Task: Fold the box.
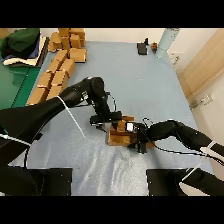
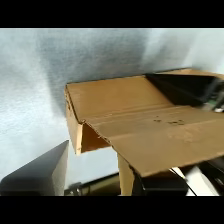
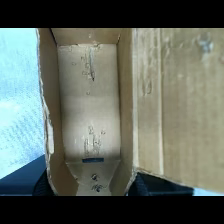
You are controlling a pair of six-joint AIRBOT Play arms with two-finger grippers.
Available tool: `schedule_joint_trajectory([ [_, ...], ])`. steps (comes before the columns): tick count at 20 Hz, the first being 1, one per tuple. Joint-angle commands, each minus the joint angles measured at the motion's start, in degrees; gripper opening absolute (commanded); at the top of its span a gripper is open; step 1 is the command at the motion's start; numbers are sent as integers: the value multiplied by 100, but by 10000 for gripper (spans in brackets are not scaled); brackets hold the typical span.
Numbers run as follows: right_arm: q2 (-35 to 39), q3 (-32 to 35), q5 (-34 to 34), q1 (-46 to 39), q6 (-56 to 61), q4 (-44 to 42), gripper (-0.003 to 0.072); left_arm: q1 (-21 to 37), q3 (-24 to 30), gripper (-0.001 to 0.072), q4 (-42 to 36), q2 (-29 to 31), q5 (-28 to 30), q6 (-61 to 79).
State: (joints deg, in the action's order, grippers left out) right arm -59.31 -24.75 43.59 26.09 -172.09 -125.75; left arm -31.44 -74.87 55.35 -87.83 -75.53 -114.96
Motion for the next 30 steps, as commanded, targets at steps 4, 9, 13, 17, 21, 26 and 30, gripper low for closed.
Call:
schedule_joint_trajectory([
  [4, -2, -4, 2, 0, 2, -2, 514, 973, -7, 432, -629, 0, -732, 1093],
  [9, -2, -4, 2, 0, 2, -2, 514, 1886, -7, 341, -610, -4, -876, 2798],
  [13, -2, -4, 2, 0, 2, -2, 514, 2518, -4, 13, -603, -4, -212, 5230],
  [17, -2, -4, 2, 0, 2, -2, 514, 2380, 214, 11, -699, -2, 256, 7311],
  [21, -2, -4, 2, 0, 2, -2, 514, 1635, 920, 10, -791, 212, 1143, 8321],
  [26, -2, -4, 2, 2, 2, -2, 514, 1401, 2065, 8, -1410, 957, 1965, 9742],
  [30, -2, -4, 2, 0, 2, -2, 514, 1526, 3320, 14, -2142, 1740, 2389, 12196],
])
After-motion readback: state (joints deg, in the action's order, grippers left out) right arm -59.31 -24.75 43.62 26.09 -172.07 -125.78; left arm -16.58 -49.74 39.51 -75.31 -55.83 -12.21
